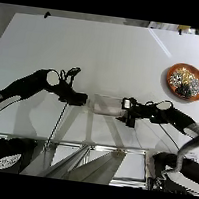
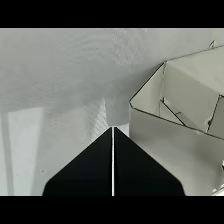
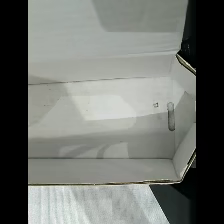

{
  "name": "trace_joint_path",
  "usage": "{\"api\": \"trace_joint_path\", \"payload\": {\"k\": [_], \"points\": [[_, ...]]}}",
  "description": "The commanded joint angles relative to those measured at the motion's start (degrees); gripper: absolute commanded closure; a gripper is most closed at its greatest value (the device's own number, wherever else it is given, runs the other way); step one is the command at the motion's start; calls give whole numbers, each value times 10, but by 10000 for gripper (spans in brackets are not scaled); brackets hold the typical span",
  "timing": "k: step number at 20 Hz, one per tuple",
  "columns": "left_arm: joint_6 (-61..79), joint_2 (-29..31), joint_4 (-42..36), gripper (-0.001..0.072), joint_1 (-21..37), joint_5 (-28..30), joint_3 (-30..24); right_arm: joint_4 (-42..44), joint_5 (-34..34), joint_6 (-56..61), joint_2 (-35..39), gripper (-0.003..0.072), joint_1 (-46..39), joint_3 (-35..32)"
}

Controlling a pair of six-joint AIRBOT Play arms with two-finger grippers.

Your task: Fold the box and place the chain.

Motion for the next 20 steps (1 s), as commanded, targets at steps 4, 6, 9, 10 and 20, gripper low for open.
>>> {"api": "trace_joint_path", "payload": {"k": [4, 6, 9, 10, 20], "points": [[99, -3, -90, 700, -23, 3, 2, 0, 0, 0, 0, 278, 0, 0], [102, -3, -92, 696, -34, 3, 9, 0, 0, 0, 0, 278, 0, 0], [102, -2, -99, 669, -43, 5, 15, 0, 0, 0, 0, 278, 0, 0], [102, -2, -101, 668, -43, 6, 15, 0, 0, 0, 0, 278, 0, 0], [102, 18, -102, 498, -43, 12, 17, 0, 0, 0, 0, 278, 0, 0]]}}
